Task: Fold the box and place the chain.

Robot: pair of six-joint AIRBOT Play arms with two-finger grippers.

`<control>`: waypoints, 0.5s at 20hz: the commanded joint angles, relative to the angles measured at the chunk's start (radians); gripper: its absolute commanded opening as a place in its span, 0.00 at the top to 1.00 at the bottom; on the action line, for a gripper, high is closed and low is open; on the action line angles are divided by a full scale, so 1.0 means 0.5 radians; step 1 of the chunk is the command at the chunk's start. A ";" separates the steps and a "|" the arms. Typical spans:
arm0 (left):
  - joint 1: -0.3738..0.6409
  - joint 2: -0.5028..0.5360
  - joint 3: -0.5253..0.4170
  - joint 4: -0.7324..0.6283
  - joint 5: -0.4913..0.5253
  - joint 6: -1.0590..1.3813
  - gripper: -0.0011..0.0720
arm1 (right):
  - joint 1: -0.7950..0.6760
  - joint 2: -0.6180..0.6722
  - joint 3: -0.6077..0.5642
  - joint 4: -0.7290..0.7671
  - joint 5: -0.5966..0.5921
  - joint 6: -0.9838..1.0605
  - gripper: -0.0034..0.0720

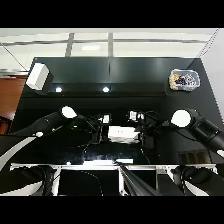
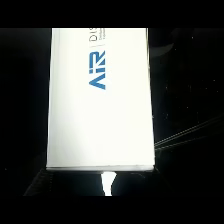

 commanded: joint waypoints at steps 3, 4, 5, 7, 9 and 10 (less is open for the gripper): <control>-0.001 -0.002 0.001 0.002 0.000 0.005 0.43 | -0.091 0.214 0.069 0.006 0.018 0.787 0.48; -0.001 -0.002 0.001 0.002 0.000 0.005 0.43 | -0.143 0.254 0.069 -0.017 0.041 1.075 0.50; -0.001 -0.002 0.001 0.002 0.000 0.005 0.43 | -0.209 0.267 0.066 -0.023 0.111 1.368 0.76; -0.001 -0.002 0.001 0.002 0.000 0.005 0.43 | -0.287 0.264 -0.011 0.164 0.191 1.622 0.94; -0.001 -0.002 0.001 0.002 0.000 0.005 0.43 | -0.287 0.257 -0.152 0.630 0.105 1.620 0.94; -0.001 -0.002 0.001 0.002 0.000 0.005 0.43 | -0.280 0.238 -0.216 0.848 0.045 1.611 0.94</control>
